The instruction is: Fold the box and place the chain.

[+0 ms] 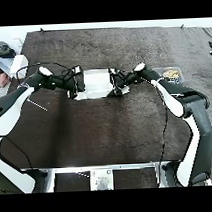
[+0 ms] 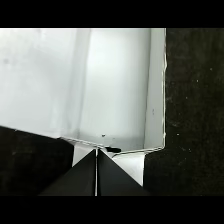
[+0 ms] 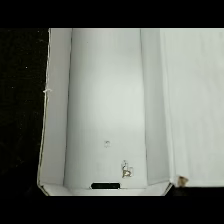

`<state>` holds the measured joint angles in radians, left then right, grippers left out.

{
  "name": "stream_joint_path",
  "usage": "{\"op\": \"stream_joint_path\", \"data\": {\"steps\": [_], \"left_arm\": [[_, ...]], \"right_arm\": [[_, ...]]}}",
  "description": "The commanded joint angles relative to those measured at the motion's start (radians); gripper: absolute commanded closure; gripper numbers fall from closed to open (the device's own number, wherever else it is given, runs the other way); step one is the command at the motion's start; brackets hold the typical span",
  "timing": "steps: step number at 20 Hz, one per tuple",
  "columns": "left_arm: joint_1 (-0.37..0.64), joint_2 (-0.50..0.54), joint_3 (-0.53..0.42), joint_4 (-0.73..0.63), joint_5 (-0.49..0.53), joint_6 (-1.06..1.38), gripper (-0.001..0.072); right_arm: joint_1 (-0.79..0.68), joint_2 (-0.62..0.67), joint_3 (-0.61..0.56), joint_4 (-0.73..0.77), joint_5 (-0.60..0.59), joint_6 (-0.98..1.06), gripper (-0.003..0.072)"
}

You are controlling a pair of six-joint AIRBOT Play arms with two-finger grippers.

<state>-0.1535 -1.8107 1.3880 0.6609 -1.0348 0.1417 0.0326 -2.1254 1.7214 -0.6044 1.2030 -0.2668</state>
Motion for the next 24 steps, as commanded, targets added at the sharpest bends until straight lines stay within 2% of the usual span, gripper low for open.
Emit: {"op": "stream_joint_path", "data": {"steps": [1,3,7,10,13,17,22,24], "left_arm": [[0.008,0.079,0.001,0.072,0.069,-0.234,0.0702],[0.008,0.145,0.001,0.157,0.1,-0.409,0.0702],[0.01,0.248,-0.034,0.327,0.1,-0.769,0.0702],[0.058,0.263,-0.071,0.293,0.057,-0.885,0.0701],[0.155,0.262,-0.12,0.136,-0.002,-0.893,0.07],[0.237,0.255,-0.187,0.085,0.002,-0.943,0.0699],[0.238,0.255,-0.239,0.093,0.049,-1.014,0.0698],[0.238,0.252,-0.268,0.09,0.101,-1.034,0.0698]], "right_arm": [[0.0,0.0,0.0,-0.001,0.002,-0.002,0.0413],[0.0,-0.001,0.0,-0.001,0.002,-0.002,0.0413],[0.0,-0.001,0.0,-0.001,0.002,-0.002,0.0413],[0.0,-0.001,0.0,-0.001,0.002,-0.002,0.0413],[0.0,0.0,0.0,-0.001,0.002,-0.002,0.0413],[0.0,0.0,0.0,-0.001,0.002,-0.002,0.0413],[0.0,-0.001,0.0,-0.001,0.002,-0.002,0.0413],[0.0,-0.001,0.0,-0.001,0.002,-0.002,0.0413]]}}
